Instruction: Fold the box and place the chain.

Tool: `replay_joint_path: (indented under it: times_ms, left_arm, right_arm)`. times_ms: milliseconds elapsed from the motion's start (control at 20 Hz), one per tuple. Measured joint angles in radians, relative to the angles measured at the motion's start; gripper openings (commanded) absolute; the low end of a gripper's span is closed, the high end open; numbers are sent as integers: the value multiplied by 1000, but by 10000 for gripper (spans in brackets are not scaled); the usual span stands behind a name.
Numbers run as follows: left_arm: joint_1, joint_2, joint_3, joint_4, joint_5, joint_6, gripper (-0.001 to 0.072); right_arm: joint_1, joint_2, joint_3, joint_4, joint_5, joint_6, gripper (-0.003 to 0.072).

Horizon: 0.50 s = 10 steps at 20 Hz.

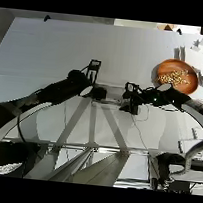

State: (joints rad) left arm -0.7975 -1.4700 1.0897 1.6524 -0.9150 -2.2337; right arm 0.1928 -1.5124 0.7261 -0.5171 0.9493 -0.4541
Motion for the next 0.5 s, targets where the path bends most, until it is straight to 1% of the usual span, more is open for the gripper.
replay_joint_path:
  times_ms: [100, 250, 400, 500]
  left_arm:
    - [2, 47, 0, -12, -35, 60, 455]
    - [25, 113, 0, -89, -112, 233, 455]
    - [102, 164, 0, -241, -188, 534, 455]
    - [172, 178, -2, -337, -216, 767, 457]
  right_arm:
    - [0, 0, 0, 0, 0, 0, 519]
    - [0, 0, 0, 0, 1, 0, 519]
    - [0, 0, 0, 0, 2, 0, 519]
    - [0, 0, 0, 0, 2, 0, 519]
